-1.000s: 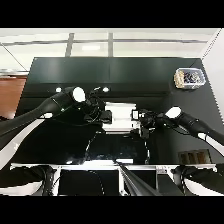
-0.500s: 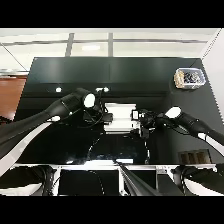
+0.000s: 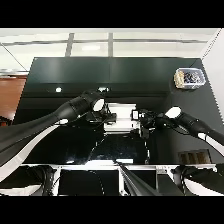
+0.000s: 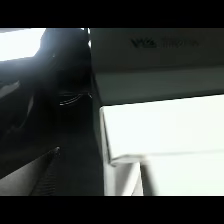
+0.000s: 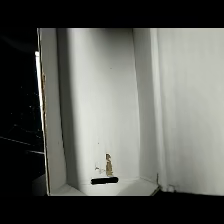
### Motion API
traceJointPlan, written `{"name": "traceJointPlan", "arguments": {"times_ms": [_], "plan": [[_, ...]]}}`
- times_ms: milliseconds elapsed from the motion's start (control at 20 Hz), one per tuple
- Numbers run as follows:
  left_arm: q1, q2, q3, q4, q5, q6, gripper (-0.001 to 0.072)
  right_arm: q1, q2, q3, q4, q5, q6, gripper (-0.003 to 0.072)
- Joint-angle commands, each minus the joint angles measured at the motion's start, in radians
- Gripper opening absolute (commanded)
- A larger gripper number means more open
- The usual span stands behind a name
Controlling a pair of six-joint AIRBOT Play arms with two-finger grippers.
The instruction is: Fold the box and place the chain.
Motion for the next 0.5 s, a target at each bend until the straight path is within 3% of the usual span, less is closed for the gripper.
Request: {"name": "traceJointPlan", "arguments": {"times_ms": [0, 100, 150, 250, 350, 400, 450], "plan": [[-0.017, -0.047, 0.042, 0.023, -0.037, -0.023, 0.0548, 0.000, -0.001, 0.000, 0.000, 0.000, 0.000, 0.0126], [-0.017, -0.071, 0.048, 0.015, -0.047, -0.024, 0.0547, 0.000, -0.001, 0.000, 0.000, 0.000, 0.000, 0.0126], [-0.017, -0.074, 0.048, 0.015, -0.046, -0.024, 0.0476, 0.000, -0.001, 0.000, 0.000, 0.000, 0.000, 0.0126], [-0.017, -0.074, 0.049, 0.015, -0.040, -0.024, 0.0455, 0.000, -0.001, 0.000, 0.000, 0.000, 0.000, 0.0126], [-0.017, -0.074, 0.049, 0.007, -0.040, -0.023, 0.0293, 0.000, -0.001, 0.000, 0.000, 0.000, 0.000, 0.0126], [-0.017, -0.074, 0.049, -0.006, -0.035, -0.023, 0.0270, 0.000, -0.001, 0.000, 0.000, 0.000, 0.000, 0.0126], [-0.017, -0.074, 0.049, -0.012, -0.031, -0.023, 0.0145, 0.000, -0.001, 0.000, 0.000, 0.000, 0.000, 0.0126]]}}
